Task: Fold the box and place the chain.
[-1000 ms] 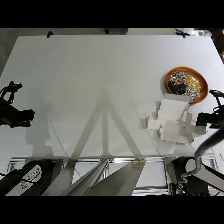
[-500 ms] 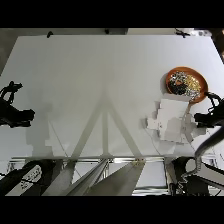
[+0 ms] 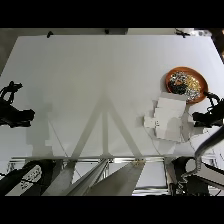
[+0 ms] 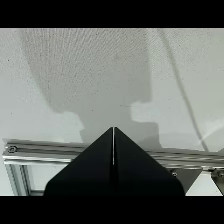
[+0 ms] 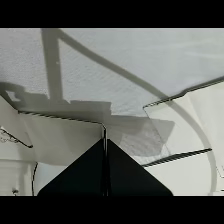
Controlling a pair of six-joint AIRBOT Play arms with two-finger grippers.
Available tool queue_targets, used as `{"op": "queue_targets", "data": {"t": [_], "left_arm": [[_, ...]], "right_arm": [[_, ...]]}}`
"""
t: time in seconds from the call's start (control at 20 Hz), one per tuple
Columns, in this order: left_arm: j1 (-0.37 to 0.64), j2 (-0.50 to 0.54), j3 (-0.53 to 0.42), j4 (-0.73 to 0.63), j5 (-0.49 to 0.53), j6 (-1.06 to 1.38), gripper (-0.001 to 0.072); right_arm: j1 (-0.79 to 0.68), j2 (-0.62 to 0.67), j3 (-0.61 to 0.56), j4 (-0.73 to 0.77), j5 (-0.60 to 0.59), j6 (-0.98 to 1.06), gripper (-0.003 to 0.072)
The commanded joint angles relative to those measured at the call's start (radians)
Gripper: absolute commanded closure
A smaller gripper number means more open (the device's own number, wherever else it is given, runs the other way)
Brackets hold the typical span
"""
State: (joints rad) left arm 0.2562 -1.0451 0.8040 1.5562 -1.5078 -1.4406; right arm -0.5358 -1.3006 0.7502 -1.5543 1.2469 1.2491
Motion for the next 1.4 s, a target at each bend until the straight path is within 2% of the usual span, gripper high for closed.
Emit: {"op": "queue_targets", "data": {"t": [0.0, 0.15, 0.35, 0.6, 0.75, 1.0, 1.25, 1.35], "left_arm": [[0.001, 0.001, 0.0, 0.0, 0.0, 0.0, 0.0701], [0.001, 0.001, 0.0, 0.0, 0.0, 0.0, 0.0701], [0.001, 0.001, 0.0, 0.0, 0.0, 0.0, 0.0701], [0.001, 0.001, 0.0, 0.0, 0.0, 0.0, 0.0701], [0.001, 0.001, 0.0, 0.0, 0.0, 0.0, 0.0701], [0.001, 0.001, 0.0, 0.0, 0.0, 0.0, 0.0701], [0.001, 0.001, 0.0, 0.0, 0.0, 0.0, 0.0701], [0.001, 0.001, 0.0, 0.001, 0.013, 0.029, 0.0701]], "right_arm": [[0.0, -0.001, 0.0, 0.01, -0.009, 0.003, 0.0676], [0.001, -0.001, 0.0, 0.046, -0.013, 0.003, 0.0677], [0.025, 0.055, 0.001, 0.227, -0.012, -0.057, 0.0678], [0.198, 0.207, 0.001, 0.251, 0.013, -0.175, 0.0679], [0.309, 0.269, 0.0, 0.361, -0.013, -0.208, 0.0679], [0.502, 0.285, -0.013, 0.525, -0.156, -0.238, 0.0679], [0.708, 0.286, -0.137, 0.648, -0.466, -0.228, 0.0679], [0.763, 0.286, -0.168, 0.65, -0.552, -0.196, 0.0679]]}}
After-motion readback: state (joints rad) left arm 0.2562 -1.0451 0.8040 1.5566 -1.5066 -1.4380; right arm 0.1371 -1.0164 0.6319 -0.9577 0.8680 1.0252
